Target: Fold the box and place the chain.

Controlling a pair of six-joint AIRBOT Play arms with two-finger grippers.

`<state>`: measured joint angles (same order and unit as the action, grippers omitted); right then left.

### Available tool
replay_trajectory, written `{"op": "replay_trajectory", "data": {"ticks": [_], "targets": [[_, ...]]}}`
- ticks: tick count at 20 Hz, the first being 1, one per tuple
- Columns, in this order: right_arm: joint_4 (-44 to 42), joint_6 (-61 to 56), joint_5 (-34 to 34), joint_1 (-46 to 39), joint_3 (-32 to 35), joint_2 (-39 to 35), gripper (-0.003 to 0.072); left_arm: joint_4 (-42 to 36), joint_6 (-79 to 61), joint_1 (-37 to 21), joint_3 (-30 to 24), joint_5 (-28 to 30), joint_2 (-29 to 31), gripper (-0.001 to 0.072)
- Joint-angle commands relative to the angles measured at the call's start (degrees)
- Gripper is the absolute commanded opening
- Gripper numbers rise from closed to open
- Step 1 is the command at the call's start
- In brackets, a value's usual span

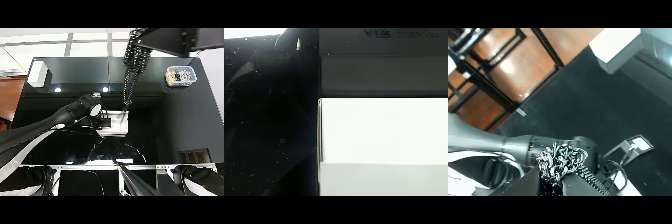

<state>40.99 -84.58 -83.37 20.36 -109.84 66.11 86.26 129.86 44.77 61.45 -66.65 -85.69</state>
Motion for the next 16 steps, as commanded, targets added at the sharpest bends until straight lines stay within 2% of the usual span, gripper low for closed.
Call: {"op": "replay_trajectory", "data": {"ticks": [1,4,7,13,16], "targets": [[4.79,0.02,0.61,1.66,0.0,1.68,0.0014,0.04,-0.02,-0.02,-0.02,0.02,0.04,0.0028],[8.31,0.0,-1.53,1.68,1.22,1.95,0.0014,0.04,-0.02,-0.02,-0.02,0.02,0.04,0.0028],[11.69,-0.02,-4.46,1.68,5.2,1.84,0.0014,0.04,-0.04,-0.02,-0.02,0.0,0.04,0.0028],[13.31,1.75,-10.51,1.66,12.22,1.4,0.0014,0.04,-0.04,-0.02,-0.02,0.0,0.04,0.0028],[12.79,1.75,-10.25,1.68,17.11,0.04,0.0014,0.04,-0.04,-0.02,-0.02,-0.02,0.04,0.0028]]}}
